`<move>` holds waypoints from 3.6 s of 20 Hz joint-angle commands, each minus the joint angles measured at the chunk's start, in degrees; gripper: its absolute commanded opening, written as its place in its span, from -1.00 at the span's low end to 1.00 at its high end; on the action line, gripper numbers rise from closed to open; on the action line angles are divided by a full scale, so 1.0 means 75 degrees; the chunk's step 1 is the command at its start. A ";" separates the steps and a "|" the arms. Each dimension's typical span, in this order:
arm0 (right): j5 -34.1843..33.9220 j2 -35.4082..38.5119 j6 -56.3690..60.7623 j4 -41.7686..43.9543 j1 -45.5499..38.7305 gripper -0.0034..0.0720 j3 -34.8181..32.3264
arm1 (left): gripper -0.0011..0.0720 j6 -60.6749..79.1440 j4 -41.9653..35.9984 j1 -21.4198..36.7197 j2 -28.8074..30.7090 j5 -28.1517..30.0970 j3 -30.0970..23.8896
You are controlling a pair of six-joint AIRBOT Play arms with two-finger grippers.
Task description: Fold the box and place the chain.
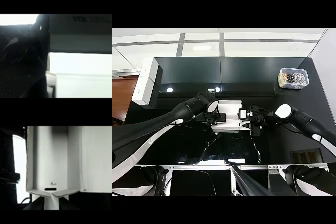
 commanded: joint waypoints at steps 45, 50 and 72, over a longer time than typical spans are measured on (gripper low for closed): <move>0.2232 -0.1157 0.7825 0.2425 -0.2305 -0.87 -0.0353 | -0.90 0.0134 0.0000 0.0000 -0.0006 -0.0181 0.0003; 0.2789 -0.1157 0.7825 0.2159 -0.2264 0.62 0.0289 | -0.90 0.0134 0.0003 0.0000 -0.0006 -0.0181 0.0003; 0.1545 -0.1160 1.2829 -0.2174 0.0335 -0.07 0.2090 | -0.90 0.0134 0.0006 0.0000 -0.0006 -0.0178 0.0003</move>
